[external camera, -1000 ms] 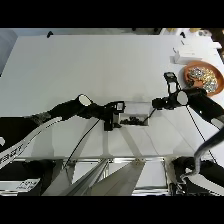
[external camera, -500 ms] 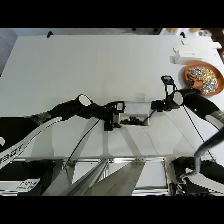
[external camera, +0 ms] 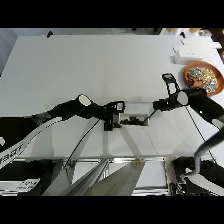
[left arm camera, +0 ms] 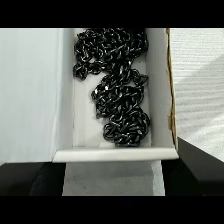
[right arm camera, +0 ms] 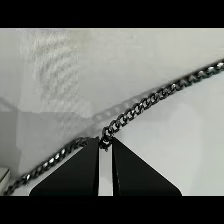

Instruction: Fold the box and place the chain.

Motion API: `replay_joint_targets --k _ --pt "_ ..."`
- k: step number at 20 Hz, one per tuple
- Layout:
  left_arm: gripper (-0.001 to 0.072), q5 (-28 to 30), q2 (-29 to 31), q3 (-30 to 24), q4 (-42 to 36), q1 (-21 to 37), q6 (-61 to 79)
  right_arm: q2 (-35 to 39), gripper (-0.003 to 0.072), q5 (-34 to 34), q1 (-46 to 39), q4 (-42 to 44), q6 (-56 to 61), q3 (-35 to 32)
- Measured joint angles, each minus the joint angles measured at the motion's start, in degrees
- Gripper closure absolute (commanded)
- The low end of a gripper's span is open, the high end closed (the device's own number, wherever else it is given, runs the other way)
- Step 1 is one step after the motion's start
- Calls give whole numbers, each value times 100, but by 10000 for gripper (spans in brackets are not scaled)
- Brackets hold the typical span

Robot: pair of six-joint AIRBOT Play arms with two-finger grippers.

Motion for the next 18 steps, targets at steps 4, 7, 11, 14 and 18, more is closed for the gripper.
replay_joint_targets --k 4,7,11,14,18 --pt "433 0 0 0 0 0 0 1027 670 468 0 210 -527 0" --pt "433 -2 0 0 0 0 0 1847 670 846 0 778 -990 0" --pt "433 -2 0 0 -2 0 0 2793 670 1294 0 1843 -1554 -2" --pt "433 0 0 -2 -2 0 0 3309 670 1456 0 2627 -1757 -7" --pt "433 -2 0 -2 -2 0 0 3672 669 1550 0 3801 -2041 -7"
